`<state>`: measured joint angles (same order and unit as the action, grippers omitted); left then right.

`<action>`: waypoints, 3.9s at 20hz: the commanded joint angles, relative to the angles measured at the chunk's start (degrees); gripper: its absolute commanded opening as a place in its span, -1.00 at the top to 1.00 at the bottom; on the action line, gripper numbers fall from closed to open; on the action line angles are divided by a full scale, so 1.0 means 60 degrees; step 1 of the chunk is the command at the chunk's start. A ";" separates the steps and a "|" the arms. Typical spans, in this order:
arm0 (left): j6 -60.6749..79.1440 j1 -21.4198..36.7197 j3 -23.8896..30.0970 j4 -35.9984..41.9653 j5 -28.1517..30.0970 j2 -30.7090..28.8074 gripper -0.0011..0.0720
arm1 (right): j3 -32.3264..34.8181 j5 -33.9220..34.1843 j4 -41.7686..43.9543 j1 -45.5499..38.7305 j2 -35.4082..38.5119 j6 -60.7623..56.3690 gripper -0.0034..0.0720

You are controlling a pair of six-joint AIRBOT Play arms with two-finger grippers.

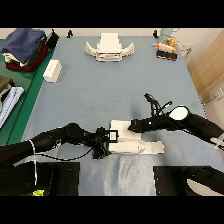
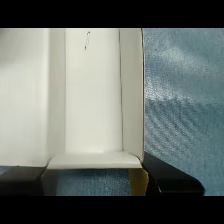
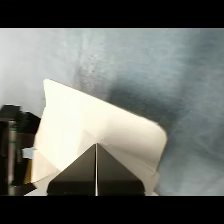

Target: Fold the box.

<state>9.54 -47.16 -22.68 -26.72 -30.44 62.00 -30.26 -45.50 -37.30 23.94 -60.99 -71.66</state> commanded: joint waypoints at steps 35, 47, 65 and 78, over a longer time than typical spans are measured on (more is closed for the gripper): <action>0.0011 0.0000 0.0000 -0.0011 -0.0022 0.0007 -0.18 | 0.2306 -0.1781 -0.4612 0.0663 0.5625 0.8714 -0.51; 0.0011 0.0000 0.0000 -0.0011 -0.0018 0.0007 -0.18 | 0.2361 -0.0510 -0.3282 0.1625 0.4441 0.8783 0.38; 0.0011 0.0000 0.0000 -0.0007 -0.0018 0.0007 -0.18 | 0.1690 -0.1421 -0.4805 0.1614 0.4098 0.4674 0.48; 0.0011 0.0000 0.0000 -0.0011 -0.0022 0.0007 -0.18 | 0.0594 -0.5242 -0.9165 0.0091 0.4524 -0.8054 0.89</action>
<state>9.58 -47.20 -22.68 -26.76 -30.57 62.00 -28.71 -75.26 -96.40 27.03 -32.34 -111.37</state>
